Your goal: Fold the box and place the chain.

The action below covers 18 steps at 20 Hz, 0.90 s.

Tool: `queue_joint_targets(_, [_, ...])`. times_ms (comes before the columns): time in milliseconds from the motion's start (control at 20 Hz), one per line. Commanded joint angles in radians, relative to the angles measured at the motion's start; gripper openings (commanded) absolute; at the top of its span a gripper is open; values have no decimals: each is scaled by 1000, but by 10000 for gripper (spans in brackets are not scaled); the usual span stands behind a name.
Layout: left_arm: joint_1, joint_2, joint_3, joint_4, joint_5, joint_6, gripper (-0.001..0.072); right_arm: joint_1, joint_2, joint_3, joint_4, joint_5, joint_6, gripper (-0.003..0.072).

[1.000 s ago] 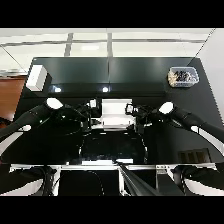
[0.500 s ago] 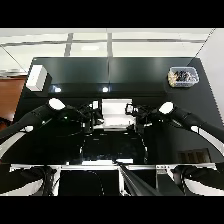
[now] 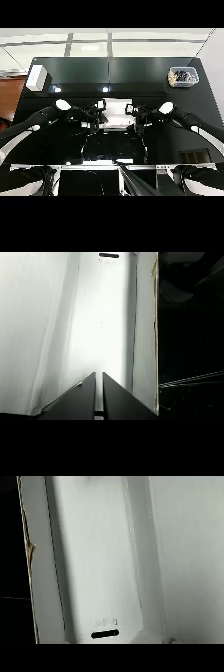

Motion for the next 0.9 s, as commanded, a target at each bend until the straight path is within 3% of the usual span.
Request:
queue_joint_targets(0, [-2,-3,2,2,6,-5,341,0,0,0,0,0,0,126])
queue_joint_targets(50, [-2,-3,2,8,5,-5,292,0,0,0,0,0,0,126])
queue_joint_targets(100, [-2,-3,3,19,5,-5,80,0,0,0,0,0,0,126])
queue_joint_targets(150, [-2,-3,2,19,4,-5,145,0,0,0,0,0,0,126])
queue_joint_targets(200, [-2,-2,3,19,4,-6,313,0,0,0,0,0,0,126])
queue_joint_targets(300, [9,17,10,67,-8,-46,22,0,0,0,0,0,0,126])
queue_joint_targets(450, [55,101,27,174,-30,-230,23,0,0,0,0,0,0,126])
queue_joint_targets(550, [86,198,27,317,-11,-338,22,0,0,0,0,0,0,126])
queue_joint_targets(700, [186,322,27,519,2,-792,23,0,0,0,0,0,0,126])
queue_joint_targets(800, [317,327,27,591,-109,-1191,24,0,0,0,0,0,0,126])
queue_joint_targets(850, [401,299,25,580,-232,-1300,24,0,0,0,0,0,0,126])
